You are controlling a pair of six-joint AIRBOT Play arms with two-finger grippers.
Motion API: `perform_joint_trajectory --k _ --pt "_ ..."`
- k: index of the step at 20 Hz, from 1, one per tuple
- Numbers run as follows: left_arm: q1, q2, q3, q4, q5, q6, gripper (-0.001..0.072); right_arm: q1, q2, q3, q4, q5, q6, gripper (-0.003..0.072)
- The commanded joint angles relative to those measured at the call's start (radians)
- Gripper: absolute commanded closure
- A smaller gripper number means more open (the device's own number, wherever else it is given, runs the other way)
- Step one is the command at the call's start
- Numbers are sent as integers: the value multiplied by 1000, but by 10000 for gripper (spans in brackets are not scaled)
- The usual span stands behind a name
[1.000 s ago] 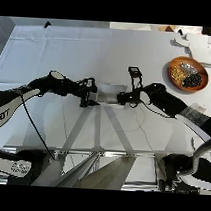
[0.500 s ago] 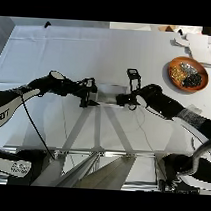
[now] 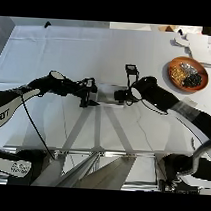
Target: Fold the box and place the chain.
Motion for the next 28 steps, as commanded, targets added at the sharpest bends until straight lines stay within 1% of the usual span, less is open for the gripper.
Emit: perform_joint_trajectory --k 1,5,9,10,13,14,15,19,20,21,22,23,24,28 --pt "0 0 0 0 1 0 392 9 -66 82 -3 83 48 289" --pt "0 0 0 0 1 0 392 37 -118 104 -29 96 93 300" --pt "0 0 0 0 1 0 392 71 -152 119 -122 89 202 457" --pt "0 0 0 -1 0 0 392 76 -156 119 -139 89 223 471" --pt "0 0 0 0 0 0 392 76 -168 119 -136 89 232 472" --pt "0 0 0 0 1 0 392 76 -170 119 -136 89 252 560" --pt "0 0 0 0 0 0 392 76 -170 119 -137 88 275 673" --pt "0 0 0 0 0 0 392 76 -170 119 -136 88 300 676" --pt "0 0 0 0 1 0 392 76 -169 119 -133 89 300 674" --pt "0 0 0 0 1 0 392 76 -166 119 -122 97 300 624" --pt "0 0 0 -1 1 0 392 76 -159 119 -111 104 299 471" --pt "0 0 0 0 0 0 392 76 -147 119 -101 121 297 303" --pt "0 0 0 0 0 0 392 75 -129 119 -85 148 285 269" --pt "0 0 0 0 0 0 392 47 -27 119 2 272 211 269"
